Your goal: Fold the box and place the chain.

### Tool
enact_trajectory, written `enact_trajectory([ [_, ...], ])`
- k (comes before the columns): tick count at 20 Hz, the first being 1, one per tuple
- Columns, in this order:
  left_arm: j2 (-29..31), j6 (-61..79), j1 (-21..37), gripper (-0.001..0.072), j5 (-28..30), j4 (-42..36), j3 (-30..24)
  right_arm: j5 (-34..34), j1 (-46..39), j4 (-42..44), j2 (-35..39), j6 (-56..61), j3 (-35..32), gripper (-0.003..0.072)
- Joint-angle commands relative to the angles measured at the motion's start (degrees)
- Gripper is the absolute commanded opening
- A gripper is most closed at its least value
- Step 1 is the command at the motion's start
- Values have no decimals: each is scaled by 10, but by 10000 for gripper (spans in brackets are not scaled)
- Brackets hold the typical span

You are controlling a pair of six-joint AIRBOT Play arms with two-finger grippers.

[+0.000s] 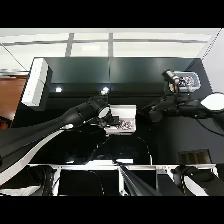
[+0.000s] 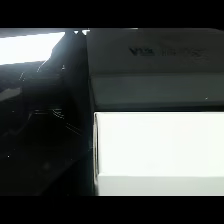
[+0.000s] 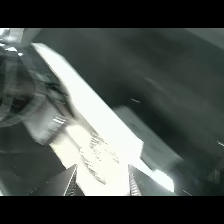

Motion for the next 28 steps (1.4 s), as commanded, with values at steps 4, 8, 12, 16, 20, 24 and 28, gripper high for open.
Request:
enact_trajectory([
  [4, 0, 19, 0, 30, 18, -14, 4, 100, -162, -60, 29, 20, 10, 376],
  [8, 0, 15, -1, 181, 3, -14, 33, 120, -176, -60, 29, 20, 10, 376],
  [12, 16, 33, -3, 489, -35, 8, 64, 119, -176, -58, 29, 21, 10, 376],
  [16, 114, 160, -17, 486, -61, 72, 44, 120, -176, -58, 29, 21, 10, 376],
  [20, 252, 158, 64, 484, -51, 134, -77, 109, -176, -62, 29, 21, 10, 376],
  [24, 311, 262, 209, 494, 23, -26, -209, 91, -175, -65, 29, 21, 8, 377],
  [28, 269, 849, 252, 713, 56, -314, -257, 92, -175, -65, 29, 21, 8, 376],
])
